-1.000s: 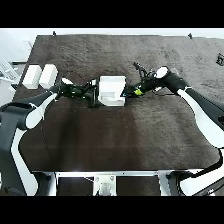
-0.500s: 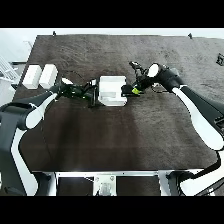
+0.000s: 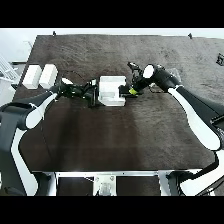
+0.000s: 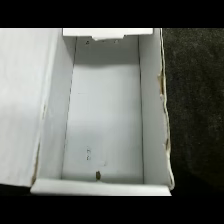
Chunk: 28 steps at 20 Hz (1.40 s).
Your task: Fold the box and place the chain.
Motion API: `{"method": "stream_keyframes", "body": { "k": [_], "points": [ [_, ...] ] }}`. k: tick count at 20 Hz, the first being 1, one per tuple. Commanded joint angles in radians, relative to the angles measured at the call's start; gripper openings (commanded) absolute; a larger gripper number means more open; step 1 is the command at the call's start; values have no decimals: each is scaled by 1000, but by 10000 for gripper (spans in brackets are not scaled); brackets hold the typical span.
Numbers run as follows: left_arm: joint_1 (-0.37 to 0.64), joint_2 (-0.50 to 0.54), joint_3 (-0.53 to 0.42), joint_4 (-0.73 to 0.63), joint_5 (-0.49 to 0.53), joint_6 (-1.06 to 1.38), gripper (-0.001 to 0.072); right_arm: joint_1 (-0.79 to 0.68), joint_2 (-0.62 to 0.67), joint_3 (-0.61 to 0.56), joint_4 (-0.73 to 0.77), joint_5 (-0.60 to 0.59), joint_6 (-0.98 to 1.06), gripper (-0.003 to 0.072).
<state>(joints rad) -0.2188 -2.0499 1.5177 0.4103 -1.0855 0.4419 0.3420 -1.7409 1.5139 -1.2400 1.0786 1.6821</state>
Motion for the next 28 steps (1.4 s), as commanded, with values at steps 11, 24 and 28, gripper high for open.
{"method": "stream_keyframes", "body": {
  "k": [11, 24, 28],
  "points": [
    [0, 0, 0, 0, 0, 0, 579, 48, -43, 51, -167, 31, 201, 404],
    [0, 0, 0, -1, 0, 0, 579, 87, -140, 176, -293, 129, 313, 369],
    [0, 0, 0, -1, 0, 0, 579, 87, -141, 186, -333, 151, 348, 365]
  ]
}}
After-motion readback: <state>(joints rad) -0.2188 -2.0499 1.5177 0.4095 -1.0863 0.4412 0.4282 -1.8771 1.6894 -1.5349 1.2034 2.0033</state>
